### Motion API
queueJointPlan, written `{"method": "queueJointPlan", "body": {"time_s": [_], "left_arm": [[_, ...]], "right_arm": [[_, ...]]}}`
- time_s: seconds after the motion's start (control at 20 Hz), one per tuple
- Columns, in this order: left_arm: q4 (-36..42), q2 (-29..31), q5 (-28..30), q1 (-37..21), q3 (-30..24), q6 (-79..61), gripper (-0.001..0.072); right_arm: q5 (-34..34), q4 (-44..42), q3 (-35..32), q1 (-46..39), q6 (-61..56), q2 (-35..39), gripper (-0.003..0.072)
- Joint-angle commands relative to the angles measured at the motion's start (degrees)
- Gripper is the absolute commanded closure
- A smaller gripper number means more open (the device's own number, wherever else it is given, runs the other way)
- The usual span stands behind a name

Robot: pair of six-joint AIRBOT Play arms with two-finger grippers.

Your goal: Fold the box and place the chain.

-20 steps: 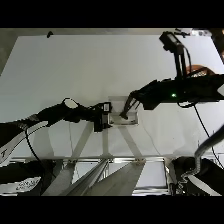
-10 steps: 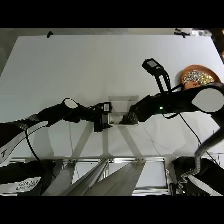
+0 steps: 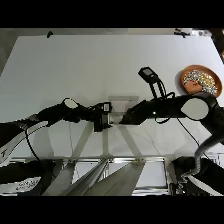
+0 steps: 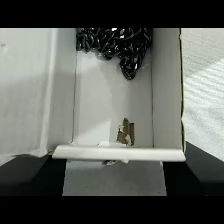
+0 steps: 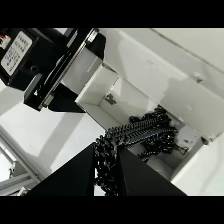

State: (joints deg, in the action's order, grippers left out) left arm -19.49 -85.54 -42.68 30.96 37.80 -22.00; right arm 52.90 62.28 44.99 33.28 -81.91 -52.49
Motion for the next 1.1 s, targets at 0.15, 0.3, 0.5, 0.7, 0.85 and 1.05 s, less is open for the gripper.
{"method": "queueJointPlan", "body": {"time_s": [0.15, 0.3, 0.5, 0.7, 0.85, 1.05], "left_arm": [[0.0, 0.0, 0.0, 0.0, 0.0, 0.0, 0.0501], [0.0, 0.0, 0.0, 0.0, 0.0, 0.0, 0.0501], [0.0, 0.0, 0.0, 0.0, 0.0, 0.0, 0.0501], [0.0, 0.0, 0.0, 0.0, 0.0, 0.0, 0.0501], [0.0, 0.0, 0.0, 0.0, 0.0, 0.0, 0.0501], [0.0, 0.0, 0.0, 0.0, 0.0, 0.0, 0.0501]], "right_arm": [[-12.4, 0.1, -4.2, 4.8, -5.9, -7.1, 0.0678], [-17.7, -2.0, -4.2, 6.8, -6.7, -12.5, 0.0678], [-23.2, -4.2, -4.2, 7.2, -7.0, -15.2, 0.0662], [-25.3, -1.0, -4.2, 7.2, -11.8, -15.3, 0.0545], [-20.0, 3.6, -4.2, 6.4, -15.6, -15.3, 0.0372], [-8.7, 3.7, -3.9, 2.4, -14.8, -14.1, 0.0360]]}}
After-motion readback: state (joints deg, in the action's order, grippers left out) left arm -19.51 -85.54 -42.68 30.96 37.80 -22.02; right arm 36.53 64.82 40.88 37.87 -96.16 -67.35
